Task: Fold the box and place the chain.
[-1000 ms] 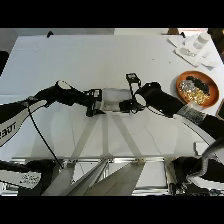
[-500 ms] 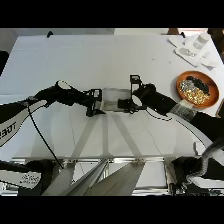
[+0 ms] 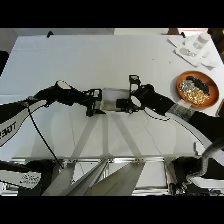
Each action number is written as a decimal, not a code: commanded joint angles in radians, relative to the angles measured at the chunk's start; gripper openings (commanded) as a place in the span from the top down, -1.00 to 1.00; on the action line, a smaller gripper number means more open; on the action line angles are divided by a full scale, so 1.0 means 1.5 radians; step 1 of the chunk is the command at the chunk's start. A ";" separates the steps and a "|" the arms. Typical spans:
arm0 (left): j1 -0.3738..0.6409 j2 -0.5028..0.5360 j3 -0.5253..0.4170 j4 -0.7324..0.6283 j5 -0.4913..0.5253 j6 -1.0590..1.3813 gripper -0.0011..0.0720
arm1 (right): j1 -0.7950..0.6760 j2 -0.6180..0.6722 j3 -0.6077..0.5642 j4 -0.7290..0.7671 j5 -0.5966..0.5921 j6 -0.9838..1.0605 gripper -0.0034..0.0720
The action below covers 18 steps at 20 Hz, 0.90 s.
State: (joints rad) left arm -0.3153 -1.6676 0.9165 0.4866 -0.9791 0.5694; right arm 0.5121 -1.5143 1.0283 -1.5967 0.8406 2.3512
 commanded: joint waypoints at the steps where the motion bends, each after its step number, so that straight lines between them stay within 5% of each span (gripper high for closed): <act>1: 0.000 0.000 0.000 0.000 -0.001 -0.001 0.27 | 0.001 0.040 0.001 -0.001 0.030 -0.004 -0.02; 8: 0.000 0.000 0.000 0.000 -0.001 -0.001 0.27 | -0.007 0.249 0.001 -0.117 0.085 -0.030 -0.01; 11: 0.000 0.000 0.000 0.000 -0.001 -0.002 0.27 | -0.050 0.315 0.001 -0.145 0.158 -0.146 -0.01; 14: 0.000 0.000 0.000 0.000 -0.001 -0.001 0.27 | -0.113 0.336 0.001 -0.211 0.250 -0.266 -0.01; 18: 0.000 0.000 0.000 0.000 -0.001 -0.001 0.27 | -0.244 0.336 0.001 -0.222 0.238 -0.387 -0.01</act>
State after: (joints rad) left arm -0.3153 -1.6676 0.9165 0.4862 -0.9798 0.5674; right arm 0.2653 -1.0248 1.0283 -1.8915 1.1728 1.9305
